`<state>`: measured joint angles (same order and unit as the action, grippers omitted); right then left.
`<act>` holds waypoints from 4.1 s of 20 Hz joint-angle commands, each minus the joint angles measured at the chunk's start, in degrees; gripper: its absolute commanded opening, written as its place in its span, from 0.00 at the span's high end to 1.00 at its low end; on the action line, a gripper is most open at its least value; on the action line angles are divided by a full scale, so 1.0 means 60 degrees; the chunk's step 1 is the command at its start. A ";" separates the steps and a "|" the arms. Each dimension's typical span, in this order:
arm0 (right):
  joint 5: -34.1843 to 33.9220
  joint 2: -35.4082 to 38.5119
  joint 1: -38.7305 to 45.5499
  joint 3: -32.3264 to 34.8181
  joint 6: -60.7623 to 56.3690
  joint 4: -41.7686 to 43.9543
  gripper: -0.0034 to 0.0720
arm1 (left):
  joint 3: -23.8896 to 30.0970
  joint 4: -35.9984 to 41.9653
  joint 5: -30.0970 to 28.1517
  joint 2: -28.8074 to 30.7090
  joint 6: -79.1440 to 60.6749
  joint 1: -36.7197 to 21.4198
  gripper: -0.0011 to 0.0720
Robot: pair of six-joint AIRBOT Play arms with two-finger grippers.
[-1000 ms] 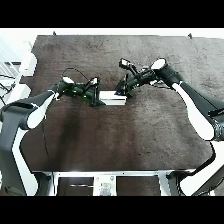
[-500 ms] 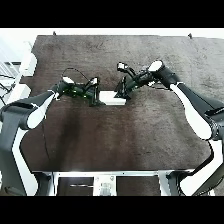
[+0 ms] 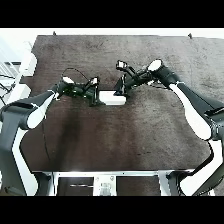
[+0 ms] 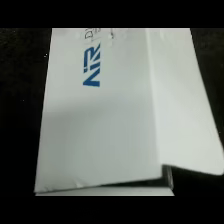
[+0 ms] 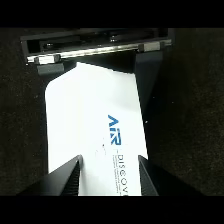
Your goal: Fold the box and place the chain.
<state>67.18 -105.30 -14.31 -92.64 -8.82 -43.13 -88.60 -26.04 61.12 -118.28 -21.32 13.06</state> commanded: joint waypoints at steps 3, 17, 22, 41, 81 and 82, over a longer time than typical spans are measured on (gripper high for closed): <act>0.1035 0.0011 0.0062 -0.0211 -0.0098 -0.0004 0.42 | -0.0004 -0.0007 -0.0004 0.0000 -0.0022 0.0000 0.31; -0.0109 -0.0277 0.0055 -0.0215 -0.0211 -0.0168 0.42 | -0.0004 -0.0007 -0.0004 0.0000 -0.0022 0.0000 0.31; -0.0015 0.0073 0.0051 -0.0215 -0.0208 -0.0138 0.42 | -0.0004 -0.0004 -0.0004 0.0000 -0.0022 0.0000 0.31; 0.0616 -0.0080 -0.0087 -0.0182 -0.0171 -0.0248 0.28 | -0.0004 -0.0007 -0.0004 0.0000 -0.0022 0.0000 0.31; -0.0801 0.0029 -0.0288 -0.0124 0.0091 -0.0430 0.27 | -0.0004 -0.0007 -0.0004 0.0000 -0.0022 0.0000 0.31; -0.0805 0.0029 -0.0288 -0.0113 0.0091 -0.0430 0.27 | -0.0004 -0.0007 -0.0004 0.0000 -0.0022 0.0000 0.31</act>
<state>62.48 -105.10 -15.97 -93.51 -8.36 -45.74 -88.62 -26.04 61.10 -118.28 -21.39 13.02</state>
